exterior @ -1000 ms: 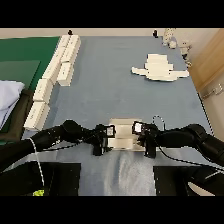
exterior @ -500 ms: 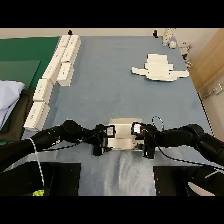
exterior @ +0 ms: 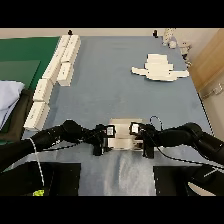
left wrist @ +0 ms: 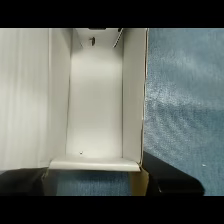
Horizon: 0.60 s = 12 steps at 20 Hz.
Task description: Fold the box.
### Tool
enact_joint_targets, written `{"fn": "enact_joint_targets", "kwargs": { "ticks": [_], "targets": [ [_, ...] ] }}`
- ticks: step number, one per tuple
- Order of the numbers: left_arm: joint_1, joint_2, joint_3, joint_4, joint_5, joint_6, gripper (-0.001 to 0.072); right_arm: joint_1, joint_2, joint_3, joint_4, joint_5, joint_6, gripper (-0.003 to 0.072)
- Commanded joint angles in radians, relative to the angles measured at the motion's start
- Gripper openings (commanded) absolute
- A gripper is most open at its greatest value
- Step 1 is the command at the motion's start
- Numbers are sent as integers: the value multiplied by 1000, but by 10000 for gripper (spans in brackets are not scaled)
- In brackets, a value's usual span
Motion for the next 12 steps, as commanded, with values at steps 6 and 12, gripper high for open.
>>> {"fn": "enact_joint_targets", "kwargs": {
  "ticks": [6,12],
  "targets": [
    [0,0,0,2,0,0,474,-102,53,132,-837,-456,1231,2],
    [0,0,0,2,0,0,474,-685,26,92,-225,-474,1059,2]
  ]
}}
